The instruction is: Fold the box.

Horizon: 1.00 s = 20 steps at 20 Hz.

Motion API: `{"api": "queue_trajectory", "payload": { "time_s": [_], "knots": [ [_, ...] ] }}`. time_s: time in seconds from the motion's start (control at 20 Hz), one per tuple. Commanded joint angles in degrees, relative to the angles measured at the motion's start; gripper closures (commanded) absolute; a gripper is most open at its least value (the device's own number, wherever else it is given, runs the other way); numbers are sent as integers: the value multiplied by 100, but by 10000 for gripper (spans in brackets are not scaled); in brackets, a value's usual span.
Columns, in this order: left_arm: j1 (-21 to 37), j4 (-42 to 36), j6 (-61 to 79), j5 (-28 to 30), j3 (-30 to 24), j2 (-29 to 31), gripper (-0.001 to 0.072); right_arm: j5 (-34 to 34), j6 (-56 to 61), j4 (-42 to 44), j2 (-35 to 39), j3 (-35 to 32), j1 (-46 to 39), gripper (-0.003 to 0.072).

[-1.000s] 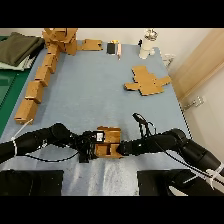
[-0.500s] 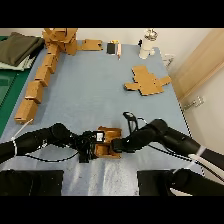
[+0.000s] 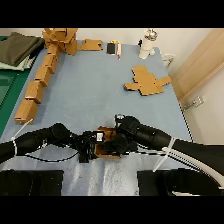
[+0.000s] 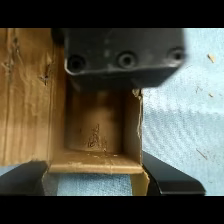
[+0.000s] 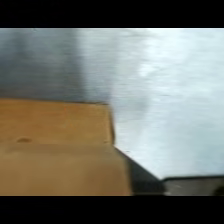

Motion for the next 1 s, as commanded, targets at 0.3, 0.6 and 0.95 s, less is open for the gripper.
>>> {"api": "queue_trajectory", "payload": {
  "time_s": [0.3,0.6,0.95],
  "knots": [
    [2,0,2,0,7,0,313,-251,76,-227,-184,173,79,435],
    [2,0,2,0,7,0,313,-393,74,-129,293,170,74,307],
    [2,0,2,0,7,0,314,-750,142,149,1735,168,63,325]
  ]
}}
